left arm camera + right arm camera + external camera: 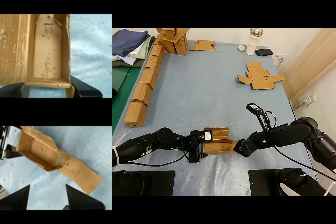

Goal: Fold the box.

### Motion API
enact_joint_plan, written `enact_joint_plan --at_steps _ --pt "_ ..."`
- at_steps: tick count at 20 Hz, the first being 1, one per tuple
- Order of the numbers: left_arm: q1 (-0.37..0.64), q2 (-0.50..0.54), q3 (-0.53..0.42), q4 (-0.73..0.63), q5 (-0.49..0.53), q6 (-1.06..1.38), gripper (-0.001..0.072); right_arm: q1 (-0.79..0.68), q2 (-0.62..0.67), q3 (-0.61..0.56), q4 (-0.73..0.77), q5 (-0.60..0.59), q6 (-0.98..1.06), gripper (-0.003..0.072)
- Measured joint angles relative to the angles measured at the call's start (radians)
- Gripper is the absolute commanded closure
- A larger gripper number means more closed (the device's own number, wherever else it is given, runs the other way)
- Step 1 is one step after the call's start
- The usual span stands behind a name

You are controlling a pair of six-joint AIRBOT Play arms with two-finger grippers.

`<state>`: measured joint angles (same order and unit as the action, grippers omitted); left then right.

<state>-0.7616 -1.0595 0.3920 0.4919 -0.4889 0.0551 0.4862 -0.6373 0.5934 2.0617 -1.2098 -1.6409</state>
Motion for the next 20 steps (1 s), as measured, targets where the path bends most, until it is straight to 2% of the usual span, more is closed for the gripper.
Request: enact_joint_plan --at_steps 7,8,9,12,14,17,20 --pt "0.001 -0.010 0.000 -0.002 0.001 0.031 0.0240 0.000 0.000 -0.002 0.008 0.027 0.004 -0.0003" --pt "0.001 -0.010 0.000 -0.002 0.001 0.033 0.0240 0.000 0.000 -0.005 0.011 0.034 0.016 0.0200" --pt "0.001 -0.010 0.000 -0.002 0.001 0.035 0.0240 0.000 -0.001 -0.010 0.013 0.044 0.046 0.0681" --pt "0.001 -0.010 0.000 -0.001 0.002 0.039 0.0240 0.008 -0.023 -0.019 0.055 0.111 0.159 0.0683" --pt "0.001 -0.010 0.000 0.000 0.002 0.039 0.0240 0.029 -0.061 -0.020 0.110 0.203 0.179 0.0683" --pt "0.001 -0.010 0.000 0.000 0.002 0.041 0.0240 0.056 -0.171 0.012 0.174 0.326 0.176 0.0683" --pt "0.001 -0.010 0.000 0.000 0.002 0.041 0.0240 0.064 -0.314 0.070 0.182 0.399 0.133 0.0683"
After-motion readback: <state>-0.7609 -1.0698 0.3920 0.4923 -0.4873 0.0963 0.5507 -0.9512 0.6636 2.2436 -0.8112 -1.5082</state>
